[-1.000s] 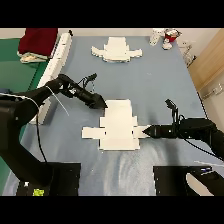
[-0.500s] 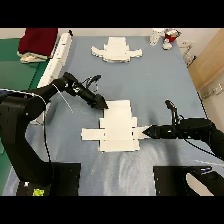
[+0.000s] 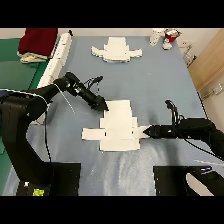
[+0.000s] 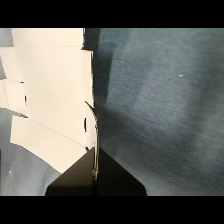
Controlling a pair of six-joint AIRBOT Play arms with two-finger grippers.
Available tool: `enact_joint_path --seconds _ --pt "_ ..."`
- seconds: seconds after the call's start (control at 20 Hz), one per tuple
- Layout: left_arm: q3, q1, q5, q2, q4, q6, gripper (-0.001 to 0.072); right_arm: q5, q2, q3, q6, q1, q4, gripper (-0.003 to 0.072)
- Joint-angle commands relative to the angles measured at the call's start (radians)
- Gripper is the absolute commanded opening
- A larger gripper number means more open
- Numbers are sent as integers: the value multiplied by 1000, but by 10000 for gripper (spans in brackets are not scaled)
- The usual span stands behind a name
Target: Fold the box.
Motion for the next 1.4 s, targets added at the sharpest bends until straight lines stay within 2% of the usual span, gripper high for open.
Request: enact_joint_path --seconds 0.0,0.05,0.15,0.55,0.75,0.8,0.85,1.35 --pt "24 -43 -5 -1 2 19 460 5 0 -1 1 0 -2 3" --pt "26 -50 -6 -1 3 20 459 5 0 -1 1 0 -2 3" --pt "25 -57 -21 -2 16 24 247 5 0 -1 0 0 -2 3" --pt "25 -58 -96 -2 17 78 233 6 0 -1 0 0 -6 3" --pt "25 -67 -93 -2 17 99 231 6 0 -1 1 0 -6 3" --pt "25 -70 -93 -2 17 103 171 6 0 -1 1 0 -6 3" --pt "25 -72 -95 -2 16 116 42 6 0 -1 0 0 -6 3" --pt "25 -75 -122 -2 2 141 43 11 0 0 0 0 -12 3"
